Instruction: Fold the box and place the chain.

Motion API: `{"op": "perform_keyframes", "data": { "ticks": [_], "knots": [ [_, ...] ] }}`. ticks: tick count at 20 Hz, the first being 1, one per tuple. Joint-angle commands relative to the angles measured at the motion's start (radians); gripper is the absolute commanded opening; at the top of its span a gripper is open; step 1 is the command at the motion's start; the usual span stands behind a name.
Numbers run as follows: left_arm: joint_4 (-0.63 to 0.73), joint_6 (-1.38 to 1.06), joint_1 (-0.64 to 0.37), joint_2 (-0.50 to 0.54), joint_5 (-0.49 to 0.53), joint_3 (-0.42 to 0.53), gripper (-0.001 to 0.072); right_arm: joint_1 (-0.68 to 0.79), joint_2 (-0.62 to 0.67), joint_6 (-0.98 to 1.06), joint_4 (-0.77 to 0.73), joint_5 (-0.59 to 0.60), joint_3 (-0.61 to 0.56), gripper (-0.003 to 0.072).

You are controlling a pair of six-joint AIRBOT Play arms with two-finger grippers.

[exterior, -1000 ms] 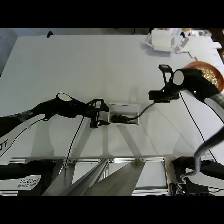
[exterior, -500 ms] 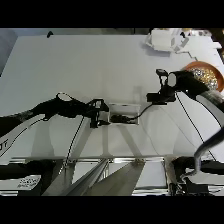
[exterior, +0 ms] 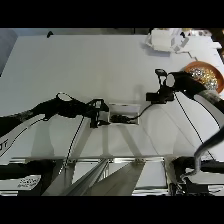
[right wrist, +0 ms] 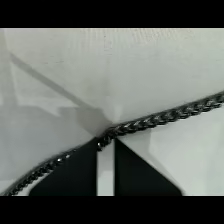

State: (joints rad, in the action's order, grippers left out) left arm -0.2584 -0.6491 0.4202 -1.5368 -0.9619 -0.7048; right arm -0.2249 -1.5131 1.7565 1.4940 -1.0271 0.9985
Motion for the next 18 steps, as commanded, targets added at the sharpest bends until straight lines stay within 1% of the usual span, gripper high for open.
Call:
{"op": "perform_keyframes", "data": {
  "ticks": [1, 5, 8, 10, 13, 15, 18],
  "knots": [
    [0.0, 0.0, -0.001, 0.0, 0.0, 0.0, 0.0018, -0.001, -0.021, -0.055, -0.005, -0.033, -0.002, 0.0019],
    [0.0, 0.0, -0.001, 0.0, 0.0, 0.0, 0.0018, 0.0, 0.042, -0.097, 0.025, -0.05, -0.002, 0.0019],
    [0.0, 0.0, -0.001, 0.0, 0.0, 0.0, 0.0018, 0.0, 0.145, -0.143, 0.024, -0.059, -0.002, 0.0019],
    [0.0, 0.0, -0.001, 0.0, 0.0, 0.0, 0.0018, 0.0, 0.223, -0.15, 0.023, -0.102, -0.002, 0.0019],
    [0.0, 0.0, -0.001, 0.0, 0.0, 0.0, 0.0018, -0.001, 0.342, -0.206, -0.028, -0.189, -0.002, 0.0019],
    [0.0, 0.0, -0.001, 0.0, 0.0, 0.0, 0.0018, -0.003, 0.419, -0.251, -0.094, -0.243, -0.002, 0.0019],
    [0.0, 0.0, -0.001, 0.0, 0.0, 0.0, 0.0018, -0.057, 0.527, -0.278, -0.157, -0.278, -0.002, 0.0019]
  ]
}}
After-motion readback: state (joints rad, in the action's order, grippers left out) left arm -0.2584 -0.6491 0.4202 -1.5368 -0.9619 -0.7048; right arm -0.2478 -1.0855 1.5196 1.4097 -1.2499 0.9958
